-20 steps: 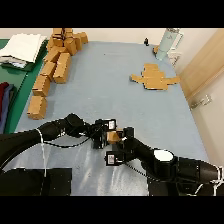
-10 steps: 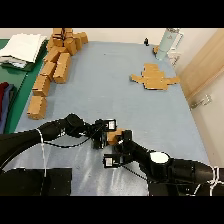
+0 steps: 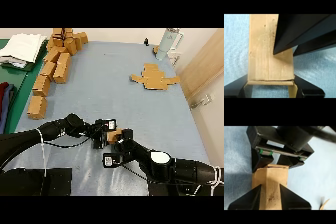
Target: Fold the box.
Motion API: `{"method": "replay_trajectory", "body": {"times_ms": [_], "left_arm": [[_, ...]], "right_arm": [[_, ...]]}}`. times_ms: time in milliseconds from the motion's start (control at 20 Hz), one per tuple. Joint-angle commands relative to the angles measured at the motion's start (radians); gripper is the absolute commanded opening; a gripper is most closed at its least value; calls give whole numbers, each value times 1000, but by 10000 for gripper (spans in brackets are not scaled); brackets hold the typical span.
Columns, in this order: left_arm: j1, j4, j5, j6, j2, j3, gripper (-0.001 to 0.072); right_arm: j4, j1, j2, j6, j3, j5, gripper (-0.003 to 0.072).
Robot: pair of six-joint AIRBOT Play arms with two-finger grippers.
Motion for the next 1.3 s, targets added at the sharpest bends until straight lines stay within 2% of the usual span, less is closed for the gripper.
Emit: {"method": "replay_trajectory", "body": {"times_ms": [0,350,400,450,600,1050,1250], "left_arm": [[0,0,0,0,0,1,523],[0,0,0,0,0,1,524],[0,1,0,0,0,1,523],[0,0,0,0,0,1,524],[0,1,0,0,0,1,524],[0,0,0,0,0,1,524],[0,0,0,0,0,1,524]], "right_arm": [[-4,0,18,0,2,0,331],[2,0,50,0,1,1,345],[26,0,50,0,0,5,416],[64,0,50,0,0,8,519],[129,0,50,0,0,7,519],[124,-3,21,0,-4,7,519],[74,-3,-5,0,-3,7,506]]}}
